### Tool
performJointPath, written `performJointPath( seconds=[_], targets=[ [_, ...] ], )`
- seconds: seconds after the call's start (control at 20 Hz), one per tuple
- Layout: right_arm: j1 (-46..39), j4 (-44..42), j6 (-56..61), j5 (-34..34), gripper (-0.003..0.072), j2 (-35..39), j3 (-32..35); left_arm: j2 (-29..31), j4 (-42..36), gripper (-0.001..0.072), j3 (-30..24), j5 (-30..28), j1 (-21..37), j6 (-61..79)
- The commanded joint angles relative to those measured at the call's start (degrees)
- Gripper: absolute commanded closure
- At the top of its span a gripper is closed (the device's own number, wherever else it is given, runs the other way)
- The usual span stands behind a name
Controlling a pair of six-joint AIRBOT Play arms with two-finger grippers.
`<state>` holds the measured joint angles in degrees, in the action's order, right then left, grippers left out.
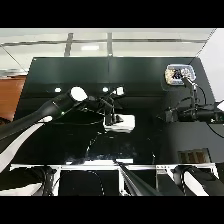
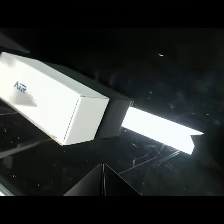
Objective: Fold the box and place the chain.
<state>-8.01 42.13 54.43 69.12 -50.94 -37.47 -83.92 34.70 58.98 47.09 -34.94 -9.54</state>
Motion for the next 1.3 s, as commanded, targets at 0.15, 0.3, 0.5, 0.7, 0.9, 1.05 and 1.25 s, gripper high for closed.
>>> performJointPath(
  seconds=[0.15,0.3,0.5,0.7,0.9,1.05,1.25],
  targets=[
    [-0.07,0.09,-0.92,-1.90,0.0668,0.02,0.13,-4.68,-0.22,0.0002,1.81,3.98,-0.33,-4.00],
    [-0.07,0.09,-0.92,-1.99,0.0668,0.02,0.13,-5.03,-0.22,0.0002,1.90,4.57,-0.48,-3.98],
    [-0.07,0.09,-0.92,-2.27,0.0668,0.02,0.13,-5.03,0.72,0.0003,2.10,5.42,-0.52,-3.26],
    [-0.07,0.09,-0.90,-2.32,0.0668,0.02,0.13,-5.03,0.70,0.0004,2.14,7.61,-0.55,3.45],
    [-0.07,0.09,-0.90,-2.32,0.0668,0.02,0.13,-5.03,3.19,0.0002,2.14,7.37,-0.57,6.62],
    [-0.07,0.09,-0.90,-2.34,0.0668,0.02,0.13,-5.16,10.67,0.0002,2.14,5.25,-1.75,6.62],
    [-0.07,0.09,-0.87,-2.56,0.0668,0.02,0.13,-5.70,14.80,0.0002,2.14,-0.37,-4.72,3.45]
  ],
)
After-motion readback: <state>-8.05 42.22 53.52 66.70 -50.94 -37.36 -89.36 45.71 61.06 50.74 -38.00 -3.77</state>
